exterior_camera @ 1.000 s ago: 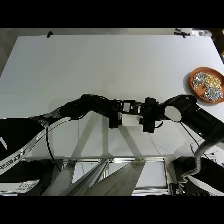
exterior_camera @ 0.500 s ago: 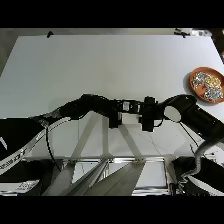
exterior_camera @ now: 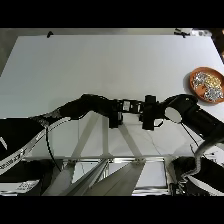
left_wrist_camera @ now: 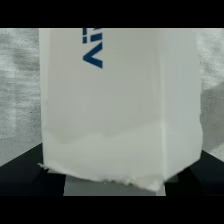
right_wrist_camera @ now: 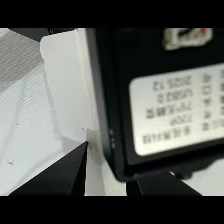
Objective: Fold the box and place the chain.
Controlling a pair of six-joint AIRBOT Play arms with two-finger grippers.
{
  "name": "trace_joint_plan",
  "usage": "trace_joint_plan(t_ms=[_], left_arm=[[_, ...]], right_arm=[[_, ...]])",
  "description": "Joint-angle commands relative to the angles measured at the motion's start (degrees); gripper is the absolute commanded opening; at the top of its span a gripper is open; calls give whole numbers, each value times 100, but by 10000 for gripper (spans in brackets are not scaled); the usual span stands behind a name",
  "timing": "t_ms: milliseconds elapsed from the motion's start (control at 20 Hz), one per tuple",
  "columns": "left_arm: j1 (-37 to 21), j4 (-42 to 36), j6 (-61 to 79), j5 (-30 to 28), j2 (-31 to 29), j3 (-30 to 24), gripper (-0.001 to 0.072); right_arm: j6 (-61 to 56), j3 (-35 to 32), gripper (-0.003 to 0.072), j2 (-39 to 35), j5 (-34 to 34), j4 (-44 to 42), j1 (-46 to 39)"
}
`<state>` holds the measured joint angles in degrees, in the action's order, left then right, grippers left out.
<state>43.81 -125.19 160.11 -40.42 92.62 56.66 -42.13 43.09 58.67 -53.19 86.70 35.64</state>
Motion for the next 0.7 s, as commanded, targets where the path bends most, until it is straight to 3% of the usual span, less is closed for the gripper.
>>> trace_joint_plan(t_ms=[0,650], left_arm=[[-2,11,15,-2,4,-2,275],[-2,11,15,-2,4,-2,275]], right_arm=[[-4,4,214,-72,17,13,0],[-264,4,215,-76,308,-111,0]])
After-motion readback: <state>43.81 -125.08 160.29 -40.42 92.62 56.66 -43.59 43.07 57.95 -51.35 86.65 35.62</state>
